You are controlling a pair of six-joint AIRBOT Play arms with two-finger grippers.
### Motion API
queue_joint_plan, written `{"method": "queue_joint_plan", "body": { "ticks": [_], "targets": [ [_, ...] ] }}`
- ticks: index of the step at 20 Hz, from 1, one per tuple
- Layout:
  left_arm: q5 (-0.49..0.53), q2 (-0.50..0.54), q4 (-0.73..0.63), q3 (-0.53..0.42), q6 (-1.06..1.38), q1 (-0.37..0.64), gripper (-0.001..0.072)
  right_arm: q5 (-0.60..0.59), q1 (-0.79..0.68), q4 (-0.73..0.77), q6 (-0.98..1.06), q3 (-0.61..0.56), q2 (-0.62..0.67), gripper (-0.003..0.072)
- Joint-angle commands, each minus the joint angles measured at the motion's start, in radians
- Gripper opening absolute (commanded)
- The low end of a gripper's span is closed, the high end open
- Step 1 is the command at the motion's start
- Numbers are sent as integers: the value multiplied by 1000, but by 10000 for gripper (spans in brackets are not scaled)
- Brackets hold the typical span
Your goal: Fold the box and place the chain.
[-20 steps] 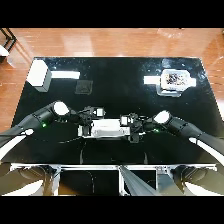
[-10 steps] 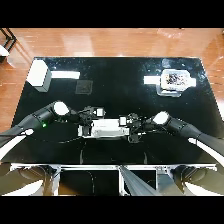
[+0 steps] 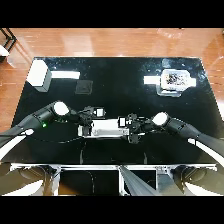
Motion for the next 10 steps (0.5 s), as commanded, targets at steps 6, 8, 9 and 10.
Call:
{"method": "queue_joint_plan", "body": {
  "ticks": [6,8,9,10],
  "targets": [
    [-2,3,0,1,-8,1,58,-8,7,-11,11,1,-1,566],
    [-1,14,0,1,-12,2,238,-8,7,-10,11,1,-1,566],
    [-1,21,1,1,-25,2,282,-10,7,-9,11,1,-1,566],
    [0,23,1,1,-30,2,285,-11,7,-8,12,1,-1,566]
  ]
}}
